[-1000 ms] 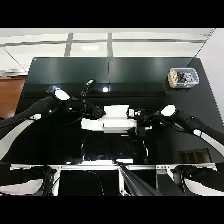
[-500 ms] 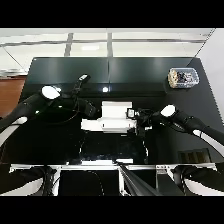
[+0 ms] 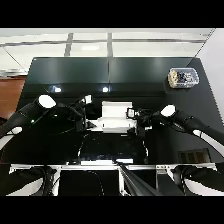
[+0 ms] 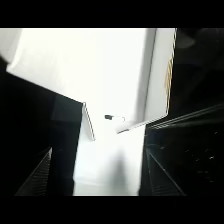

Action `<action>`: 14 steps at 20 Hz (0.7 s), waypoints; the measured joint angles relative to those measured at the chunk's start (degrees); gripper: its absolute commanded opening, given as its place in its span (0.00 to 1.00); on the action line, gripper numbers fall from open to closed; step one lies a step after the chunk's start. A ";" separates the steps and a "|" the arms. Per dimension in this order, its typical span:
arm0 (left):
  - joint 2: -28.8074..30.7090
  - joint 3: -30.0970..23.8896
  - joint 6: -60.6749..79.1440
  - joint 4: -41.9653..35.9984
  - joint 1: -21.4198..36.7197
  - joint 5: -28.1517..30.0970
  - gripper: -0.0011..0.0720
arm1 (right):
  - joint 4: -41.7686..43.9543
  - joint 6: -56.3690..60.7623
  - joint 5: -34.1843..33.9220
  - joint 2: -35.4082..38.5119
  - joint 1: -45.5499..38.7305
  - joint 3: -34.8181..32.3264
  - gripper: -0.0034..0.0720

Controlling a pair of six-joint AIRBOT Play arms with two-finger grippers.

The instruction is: Fold the box and place the chain.

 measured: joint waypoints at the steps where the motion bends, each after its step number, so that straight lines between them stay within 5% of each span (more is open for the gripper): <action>1: -0.28 -0.09 2.91 0.00 -0.35 0.85 0.98 | 0.02 0.00 0.00 0.00 0.00 0.00 0.34; 7: -3.21 -0.31 12.50 -2.49 -1.42 2.32 0.78 | 0.02 0.00 0.00 0.00 0.00 0.00 0.34; 10: -4.17 -0.33 13.77 -4.44 -1.62 0.90 0.55 | 0.02 -0.02 0.00 0.00 0.00 0.00 0.34; 12: -4.44 -0.33 14.16 -4.96 -1.64 -0.50 0.51 | 0.00 -0.02 0.00 0.00 0.00 0.00 0.34; 14: -4.61 -0.33 14.36 -5.35 -1.68 -1.84 0.31 | 0.00 -0.02 0.02 0.00 0.00 0.00 0.34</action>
